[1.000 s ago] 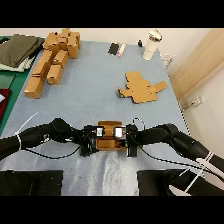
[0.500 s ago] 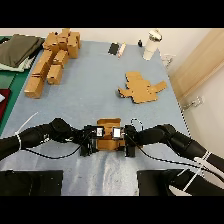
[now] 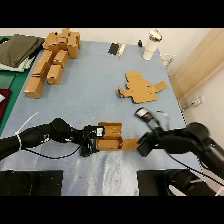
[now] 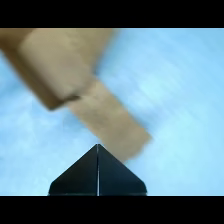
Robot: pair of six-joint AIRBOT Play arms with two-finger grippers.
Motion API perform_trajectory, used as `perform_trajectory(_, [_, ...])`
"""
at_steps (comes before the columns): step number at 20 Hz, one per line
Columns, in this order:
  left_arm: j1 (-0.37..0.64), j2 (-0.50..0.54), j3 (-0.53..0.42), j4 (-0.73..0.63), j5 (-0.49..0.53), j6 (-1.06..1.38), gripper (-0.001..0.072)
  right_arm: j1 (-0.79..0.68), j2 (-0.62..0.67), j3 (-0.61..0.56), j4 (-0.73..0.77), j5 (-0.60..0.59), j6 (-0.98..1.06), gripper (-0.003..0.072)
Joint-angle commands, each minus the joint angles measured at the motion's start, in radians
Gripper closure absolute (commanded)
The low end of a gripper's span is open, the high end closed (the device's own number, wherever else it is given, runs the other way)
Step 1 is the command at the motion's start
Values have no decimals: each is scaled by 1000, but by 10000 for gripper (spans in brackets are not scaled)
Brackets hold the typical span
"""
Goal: Fold the box.
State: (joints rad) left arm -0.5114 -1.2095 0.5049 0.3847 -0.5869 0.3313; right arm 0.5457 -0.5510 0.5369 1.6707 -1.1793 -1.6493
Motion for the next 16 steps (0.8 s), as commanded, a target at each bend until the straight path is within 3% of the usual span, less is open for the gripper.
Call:
perform_trajectory(1, [0, 0, 1, 0, 2, 0, 243, -124, 117, 7, -212, -179, 530, 685])
perform_trajectory(5, [0, 0, 1, 0, 2, 0, 243, -353, 47, -68, -148, -156, 475, 685])
perform_trajectory(8, [0, 0, 1, 0, 3, 0, 243, -452, -79, -114, 81, 4, 268, 685])
perform_trajectory(11, [0, 0, 1, 0, 2, 0, 243, -463, -216, -113, 272, 109, 98, 685])
perform_trajectory(16, [0, 0, 1, 0, 2, 0, 243, -462, -365, -113, 410, 127, -56, 685])
